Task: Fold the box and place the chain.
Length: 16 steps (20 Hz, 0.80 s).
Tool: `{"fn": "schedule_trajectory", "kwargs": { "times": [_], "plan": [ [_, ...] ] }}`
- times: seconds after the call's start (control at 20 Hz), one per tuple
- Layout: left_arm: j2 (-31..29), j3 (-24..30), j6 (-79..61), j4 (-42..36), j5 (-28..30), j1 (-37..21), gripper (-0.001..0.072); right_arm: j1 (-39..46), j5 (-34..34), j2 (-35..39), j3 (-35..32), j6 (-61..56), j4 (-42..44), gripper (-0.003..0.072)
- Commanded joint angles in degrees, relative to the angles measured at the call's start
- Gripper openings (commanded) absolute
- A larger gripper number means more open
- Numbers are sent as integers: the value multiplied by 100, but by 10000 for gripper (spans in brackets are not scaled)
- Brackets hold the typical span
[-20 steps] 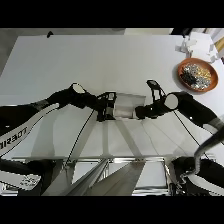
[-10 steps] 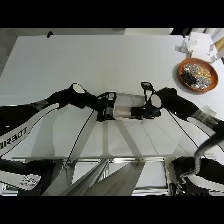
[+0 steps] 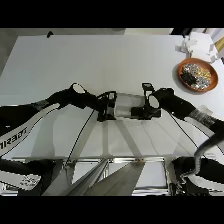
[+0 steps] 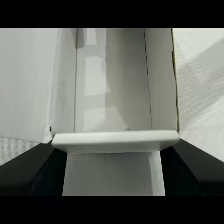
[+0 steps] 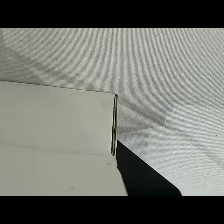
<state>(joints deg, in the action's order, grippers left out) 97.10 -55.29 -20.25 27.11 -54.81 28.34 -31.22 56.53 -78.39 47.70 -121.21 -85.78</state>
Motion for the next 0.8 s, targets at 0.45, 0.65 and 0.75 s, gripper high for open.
{"fn": "schedule_trajectory", "kwargs": {
  "times": [0.45, 0.65, 0.75],
  "plan": [
    [2, 4, 4, 15, -4, -4, 251, -85, -520, -24, 2, -334, -417, 201],
    [2, 4, 7, 15, -4, -4, 251, -87, -564, -101, 2, -330, -415, 204],
    [2, 4, 4, 15, -4, -4, 251, -87, -664, -55, 2, -328, -413, 283]
  ]
}}
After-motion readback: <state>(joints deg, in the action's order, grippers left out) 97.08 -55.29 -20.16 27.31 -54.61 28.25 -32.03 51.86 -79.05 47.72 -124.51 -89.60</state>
